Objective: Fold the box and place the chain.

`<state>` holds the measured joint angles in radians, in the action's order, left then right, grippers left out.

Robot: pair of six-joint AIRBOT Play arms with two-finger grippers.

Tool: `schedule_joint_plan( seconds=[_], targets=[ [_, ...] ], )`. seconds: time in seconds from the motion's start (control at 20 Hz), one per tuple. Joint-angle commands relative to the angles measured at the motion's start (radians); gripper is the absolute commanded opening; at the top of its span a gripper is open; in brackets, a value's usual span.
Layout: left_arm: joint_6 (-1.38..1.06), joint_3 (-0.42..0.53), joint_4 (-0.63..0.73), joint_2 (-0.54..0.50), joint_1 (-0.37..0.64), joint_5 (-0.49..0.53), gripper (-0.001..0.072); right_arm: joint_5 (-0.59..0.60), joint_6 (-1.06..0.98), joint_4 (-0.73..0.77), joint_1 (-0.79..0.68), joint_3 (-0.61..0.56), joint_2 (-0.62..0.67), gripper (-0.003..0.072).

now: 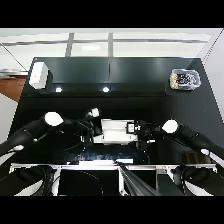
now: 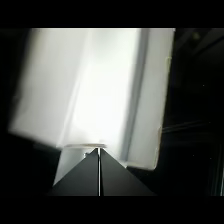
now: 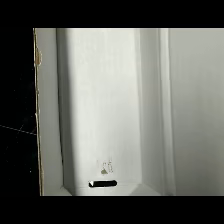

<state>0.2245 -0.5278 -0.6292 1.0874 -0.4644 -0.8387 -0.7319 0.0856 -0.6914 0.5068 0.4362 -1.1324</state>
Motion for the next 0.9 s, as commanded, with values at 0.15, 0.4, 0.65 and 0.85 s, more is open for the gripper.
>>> schedule_joint_plan(
  seconds=[0.15, 0.4, 0.65, 0.85],
  targets=[
    [0.542, 0.023, -0.080, -0.100, 0.425, -0.247, 0.0033, -0.001, -0.008, -0.001, 0.000, 0.001, 0.001, 0.0404],
    [0.887, 0.083, -0.312, -0.066, 0.652, -0.332, 0.0033, 0.000, -0.007, -0.001, 0.000, 0.001, 0.001, 0.0403],
    [0.805, 0.191, -0.017, 0.013, 0.605, -0.297, 0.0033, 0.004, -0.008, -0.001, 0.000, 0.001, 0.001, 0.0403],
    [0.807, 0.192, 0.073, 0.081, 0.397, -0.130, 0.0032, 0.014, -0.015, -0.001, 0.000, 0.001, 0.001, 0.0404]
  ],
)
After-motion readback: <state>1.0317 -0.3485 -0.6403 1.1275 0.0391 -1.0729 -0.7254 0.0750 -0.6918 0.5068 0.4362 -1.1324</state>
